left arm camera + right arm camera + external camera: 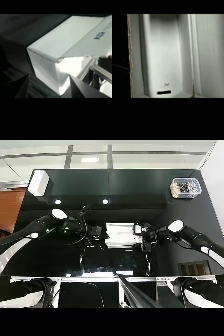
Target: Fold the box and place the chain.
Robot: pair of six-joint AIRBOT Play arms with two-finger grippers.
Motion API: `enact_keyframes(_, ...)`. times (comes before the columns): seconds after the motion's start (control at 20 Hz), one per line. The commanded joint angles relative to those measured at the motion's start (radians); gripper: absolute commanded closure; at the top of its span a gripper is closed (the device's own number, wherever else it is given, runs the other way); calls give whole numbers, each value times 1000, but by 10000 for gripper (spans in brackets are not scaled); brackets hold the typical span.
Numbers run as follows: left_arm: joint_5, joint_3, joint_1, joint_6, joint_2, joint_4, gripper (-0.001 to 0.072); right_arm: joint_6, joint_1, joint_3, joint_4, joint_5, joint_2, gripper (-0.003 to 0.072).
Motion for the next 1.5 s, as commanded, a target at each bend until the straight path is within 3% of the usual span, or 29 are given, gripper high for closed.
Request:
enact_keyframes(0.0, 64, 26, -48, -107, 1, 54, 139, 0, 1, 0, 0, 0, 0, 549)
enact_keyframes(0.15, 65, 26, -48, -129, 2, 55, 143, 0, 1, 0, 0, 0, 0, 549)
enact_keyframes(0.25, 60, 27, -48, -129, 3, 51, 230, 0, 1, 0, 0, 0, 0, 549)
enact_keyframes(0.45, 59, 74, -64, -164, 12, 80, 230, 0, 1, 0, 0, 0, 0, 549)
enact_keyframes(0.6, 59, 143, -126, -377, 15, 274, 232, 0, 1, 0, 0, 0, 0, 549)
enact_keyframes(0.95, 58, 241, -312, -859, 15, 713, 323, 0, 1, 0, 0, 0, 0, 549)
enact_keyframes(1.1, 53, 258, -360, -969, 11, 805, 351, 0, 1, 0, 0, 0, 0, 550)
enact_keyframes(1.2, 38, 258, -372, -998, -3, 816, 435, 0, 1, 0, 0, 1, 0, 549)
enact_keyframes(1.45, -14, 325, -400, -1121, -58, 877, 434, 0, 1, 0, 0, 0, 0, 549)
